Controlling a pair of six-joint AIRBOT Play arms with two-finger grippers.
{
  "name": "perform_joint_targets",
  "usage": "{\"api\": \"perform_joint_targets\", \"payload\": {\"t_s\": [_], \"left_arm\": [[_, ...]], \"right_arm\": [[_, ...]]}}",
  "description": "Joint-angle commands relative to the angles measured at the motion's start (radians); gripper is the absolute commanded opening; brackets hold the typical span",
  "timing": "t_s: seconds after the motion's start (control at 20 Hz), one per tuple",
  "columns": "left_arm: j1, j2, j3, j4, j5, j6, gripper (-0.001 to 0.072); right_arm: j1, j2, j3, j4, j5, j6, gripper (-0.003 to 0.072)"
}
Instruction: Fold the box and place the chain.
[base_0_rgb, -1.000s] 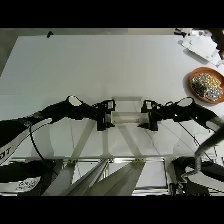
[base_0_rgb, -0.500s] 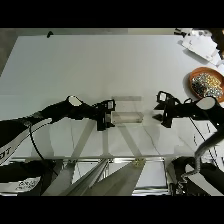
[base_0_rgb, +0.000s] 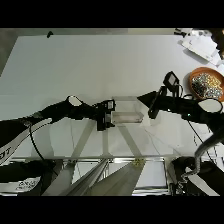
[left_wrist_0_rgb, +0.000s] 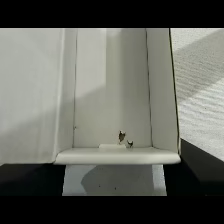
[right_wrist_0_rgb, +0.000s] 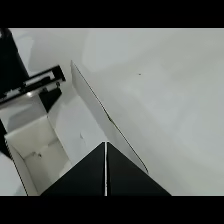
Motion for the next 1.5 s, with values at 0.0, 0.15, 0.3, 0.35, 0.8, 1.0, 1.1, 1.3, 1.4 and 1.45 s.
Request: {"api": "perform_joint_targets", "payload": {"t_s": [0.0,0.15,0.3,0.35,0.8,1.0,1.1,1.3,1.4,1.45], "left_arm": [[0.001,0.001,0.0,0.0,0.0,0.0,0.0342],[0.001,0.001,0.0,0.0,0.0,0.0,0.0342],[0.001,0.001,0.0,0.0,0.0,0.0,0.0342],[0.001,0.001,0.0,0.0,0.0,0.0,0.0342],[0.001,0.001,0.0,0.0,0.0,0.0,0.0342],[0.001,0.001,0.0,0.0,0.0,0.0,0.0342],[0.001,0.001,0.0,0.0,0.0,0.0,0.0342],[0.001,0.001,0.0,0.0,0.001,0.001,0.0342],[0.001,0.001,0.0,0.0,0.0,0.0,0.0342],[0.001,0.001,0.0,0.0,0.001,0.001,0.0342]], "right_arm": [[0.087,-0.124,0.001,0.074,-0.16,0.064,0.0002],[0.063,-0.219,0.001,0.069,-0.249,0.122,0.0002],[0.04,-0.277,0.001,0.032,-0.274,0.204,0.0006],[0.04,-0.287,0.001,-0.005,-0.275,0.23,0.0006],[0.04,-0.217,0.022,-0.08,-0.11,0.303,0.0007],[0.04,-0.072,0.084,-0.341,-0.022,0.454,0.0007],[0.04,0.004,0.096,-0.543,0.08,0.461,0.0004],[0.04,0.056,0.095,-0.96,0.338,0.397,0.0007],[0.04,0.055,0.086,-1.018,0.347,0.369,0.001],[0.04,0.053,0.08,-1.007,0.332,0.301,0.011]]}}
